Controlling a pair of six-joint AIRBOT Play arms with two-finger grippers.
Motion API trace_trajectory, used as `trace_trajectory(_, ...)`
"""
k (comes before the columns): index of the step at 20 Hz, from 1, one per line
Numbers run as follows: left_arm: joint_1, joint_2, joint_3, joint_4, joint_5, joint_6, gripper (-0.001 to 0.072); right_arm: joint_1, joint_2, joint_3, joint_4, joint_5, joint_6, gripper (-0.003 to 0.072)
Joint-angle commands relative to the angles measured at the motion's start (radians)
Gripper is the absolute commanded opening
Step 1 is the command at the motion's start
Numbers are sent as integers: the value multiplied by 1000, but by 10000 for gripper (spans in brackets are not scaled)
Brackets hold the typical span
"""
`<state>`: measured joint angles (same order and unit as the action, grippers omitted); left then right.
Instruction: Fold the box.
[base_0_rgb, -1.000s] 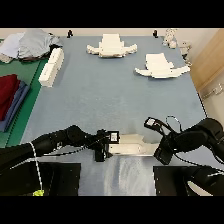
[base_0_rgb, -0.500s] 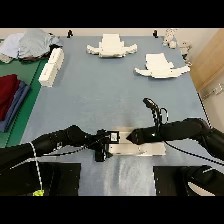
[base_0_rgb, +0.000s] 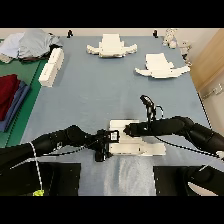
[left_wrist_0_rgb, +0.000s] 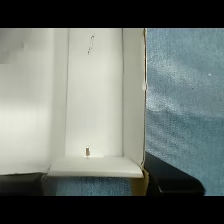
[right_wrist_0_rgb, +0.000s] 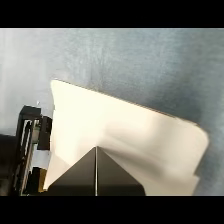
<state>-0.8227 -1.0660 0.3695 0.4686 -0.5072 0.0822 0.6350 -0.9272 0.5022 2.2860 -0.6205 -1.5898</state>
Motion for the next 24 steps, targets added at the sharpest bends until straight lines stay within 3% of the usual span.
trace_trajectory(1,0,0,0,3,0,4,461,1,-17,-2,-34,10,-9,4)
trace_trajectory(16,0,0,0,3,0,4,461,1,-46,-44,-45,51,-60,5)
trace_trajectory(21,0,0,0,3,0,4,461,1,-45,-41,-45,35,-61,4)
trace_trajectory(24,0,0,0,3,0,4,461,0,-14,0,-48,-36,-95,4)
